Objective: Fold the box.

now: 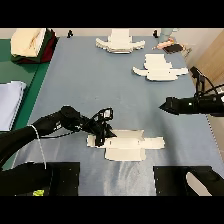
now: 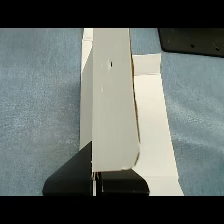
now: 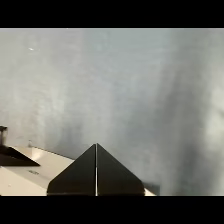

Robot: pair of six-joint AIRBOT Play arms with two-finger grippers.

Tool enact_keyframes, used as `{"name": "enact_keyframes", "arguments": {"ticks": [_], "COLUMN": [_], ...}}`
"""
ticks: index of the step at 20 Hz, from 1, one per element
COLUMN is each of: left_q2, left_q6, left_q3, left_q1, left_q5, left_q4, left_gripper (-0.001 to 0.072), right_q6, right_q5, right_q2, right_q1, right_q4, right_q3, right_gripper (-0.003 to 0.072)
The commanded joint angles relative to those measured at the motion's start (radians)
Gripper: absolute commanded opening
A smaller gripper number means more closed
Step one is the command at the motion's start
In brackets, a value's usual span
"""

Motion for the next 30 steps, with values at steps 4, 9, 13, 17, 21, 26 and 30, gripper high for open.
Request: {"name": "enact_keyframes", "arguments": {"ticks": [4, 9, 13, 17, 21, 26, 30], "left_q2": [0.0, 0.0, 0.0, 0.0, 0.0, 0.0, 0.0], "left_q6": [0.0, 0.0, 0.0, 0.0, 0.0, 0.0, 0.0], "left_q3": [-0.001, -0.001, -0.001, -0.001, -0.001, -0.001, -0.001], "left_q1": [0.0, 0.0, 0.0, 0.0, 0.0, 0.0, 0.0], "left_q5": [0.002, 0.002, 0.001, 0.002, 0.002, 0.001, 0.001], "left_q4": [0.001, 0.001, 0.001, 0.001, 0.001, 0.001, 0.001], "left_gripper": [0.0018, 0.0018, 0.0018, 0.0018, 0.0018, 0.0018, 0.0018], "right_q6": [0.288, 0.293, 0.255, 0.332, 0.463, 0.463, 0.518], "right_q5": [0.325, 0.248, 0.034, -0.082, -0.154, -0.187, -0.185], "right_q2": [0.163, 0.304, 0.332, 0.206, 0.087, -0.064, -0.105], "right_q1": [0.205, 0.637, 1.001, 1.326, 1.612, 1.641, 1.641], "right_q4": [-0.258, -0.29, -0.373, -0.723, -0.948, -1.057, -1.101], "right_q3": [0.0, -0.103, -0.268, -0.293, -0.298, -0.298, -0.298], "right_gripper": [0.0, 0.0, 0.0, 0.0, 0.0052, 0.0595, 0.0595]}}
